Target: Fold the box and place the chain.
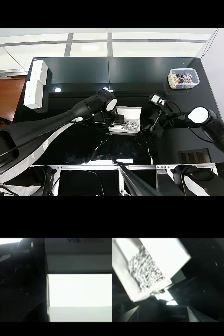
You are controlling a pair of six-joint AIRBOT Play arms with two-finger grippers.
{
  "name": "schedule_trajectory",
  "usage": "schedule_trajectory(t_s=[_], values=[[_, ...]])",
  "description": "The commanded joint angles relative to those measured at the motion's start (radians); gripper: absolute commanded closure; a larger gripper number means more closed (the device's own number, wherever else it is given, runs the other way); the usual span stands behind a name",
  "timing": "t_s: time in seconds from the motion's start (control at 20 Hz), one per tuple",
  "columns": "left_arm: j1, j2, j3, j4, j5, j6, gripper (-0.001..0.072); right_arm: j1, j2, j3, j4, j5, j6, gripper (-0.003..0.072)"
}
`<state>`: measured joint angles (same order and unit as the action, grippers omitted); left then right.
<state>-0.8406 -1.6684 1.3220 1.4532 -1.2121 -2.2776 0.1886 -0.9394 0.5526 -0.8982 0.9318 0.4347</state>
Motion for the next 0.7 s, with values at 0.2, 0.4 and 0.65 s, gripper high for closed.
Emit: schedule_trajectory(t_s=[0.2, 0.4, 0.65], values=[[0.0, 0.0, 0.001, 0.0, 0.0, 0.0, 0.0683, 0.0, -0.111, 0.0, 0.069, -0.001, -0.459, 0.0143], [0.0, 0.0, 0.001, 0.0, 0.0, 0.0, 0.0684, 0.001, -0.125, 0.0, 0.149, -0.027, -0.509, 0.0144], [0.0, 0.0, 0.001, 0.0, 0.0, 0.0, 0.0683, 0.05, -0.128, 0.0, 0.154, -0.035, -0.514, 0.0212]])
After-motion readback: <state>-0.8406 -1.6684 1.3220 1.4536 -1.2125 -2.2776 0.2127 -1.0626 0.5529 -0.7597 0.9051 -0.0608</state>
